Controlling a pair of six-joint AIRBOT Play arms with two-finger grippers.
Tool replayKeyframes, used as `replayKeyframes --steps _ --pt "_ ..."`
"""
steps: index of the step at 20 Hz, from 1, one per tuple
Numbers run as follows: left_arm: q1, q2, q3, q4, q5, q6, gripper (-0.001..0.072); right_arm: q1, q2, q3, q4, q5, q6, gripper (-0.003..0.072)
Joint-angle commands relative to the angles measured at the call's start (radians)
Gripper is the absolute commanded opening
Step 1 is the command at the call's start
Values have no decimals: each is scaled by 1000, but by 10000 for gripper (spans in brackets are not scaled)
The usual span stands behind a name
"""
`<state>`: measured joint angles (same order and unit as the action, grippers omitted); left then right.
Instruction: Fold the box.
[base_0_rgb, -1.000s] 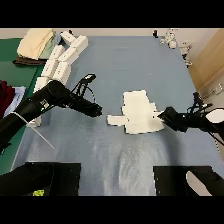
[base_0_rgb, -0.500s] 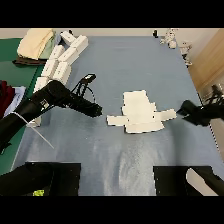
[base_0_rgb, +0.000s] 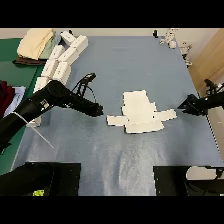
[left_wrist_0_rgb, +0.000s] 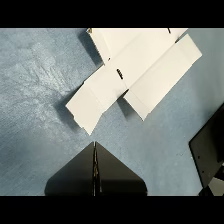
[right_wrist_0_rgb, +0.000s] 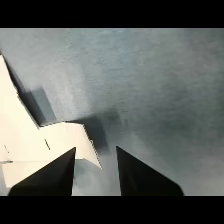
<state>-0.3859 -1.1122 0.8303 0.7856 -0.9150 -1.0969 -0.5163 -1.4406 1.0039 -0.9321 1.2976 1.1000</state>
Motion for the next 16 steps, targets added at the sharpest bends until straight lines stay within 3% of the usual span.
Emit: replayKeyframes --steps 1,7,9,12,13,16 --pt "0 0 0 -8 0 0 12 -7 -109 32 83 49 -138 376" --pt "0 0 0 -8 18 0 11 21 -180 32 127 98 -219 376" --pt "0 0 0 -8 18 0 11 55 -180 32 163 116 -246 333" --pt "0 0 0 -8 18 0 12 116 -181 32 148 116 -245 329" --pt "0 0 0 -8 17 0 11 132 -181 32 135 117 -244 280" --pt "0 0 0 -8 13 0 11 146 -180 32 105 132 -233 280"
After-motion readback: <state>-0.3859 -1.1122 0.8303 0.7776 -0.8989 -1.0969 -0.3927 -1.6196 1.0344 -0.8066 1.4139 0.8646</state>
